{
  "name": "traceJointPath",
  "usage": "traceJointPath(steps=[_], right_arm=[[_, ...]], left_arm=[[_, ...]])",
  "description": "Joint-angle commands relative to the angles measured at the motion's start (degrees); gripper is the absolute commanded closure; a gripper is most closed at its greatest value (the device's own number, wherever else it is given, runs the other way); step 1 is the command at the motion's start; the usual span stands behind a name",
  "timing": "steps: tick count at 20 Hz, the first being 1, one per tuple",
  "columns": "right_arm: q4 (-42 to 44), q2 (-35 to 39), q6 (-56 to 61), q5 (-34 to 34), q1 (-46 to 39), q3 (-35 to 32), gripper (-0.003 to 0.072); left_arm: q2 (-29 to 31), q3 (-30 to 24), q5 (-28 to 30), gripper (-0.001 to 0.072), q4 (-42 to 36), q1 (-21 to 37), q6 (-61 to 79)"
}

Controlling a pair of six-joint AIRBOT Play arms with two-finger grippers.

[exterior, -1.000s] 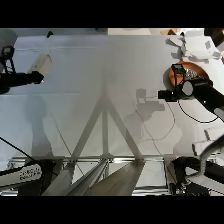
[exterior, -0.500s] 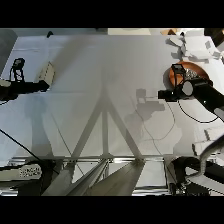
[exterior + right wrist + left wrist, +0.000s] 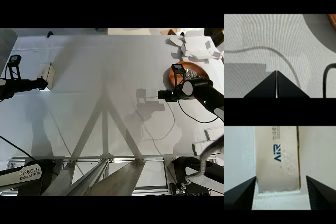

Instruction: Fold the box and place the chain.

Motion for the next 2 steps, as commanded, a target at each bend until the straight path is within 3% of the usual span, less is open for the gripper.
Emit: traceJointPath(steps=[1,2], right_arm=[[0.0,0.0,0.0,0.0,0.0,0.0,0.0676],[0.0,0.0,0.0,0.0,0.0,0.0,0.0676]], left_arm=[[5.2,0.0,-2.3,0.0005,-0.2,0.0,0.0],[6.7,0.0,-2.5,0.0005,-0.6,0.0,0.0]])
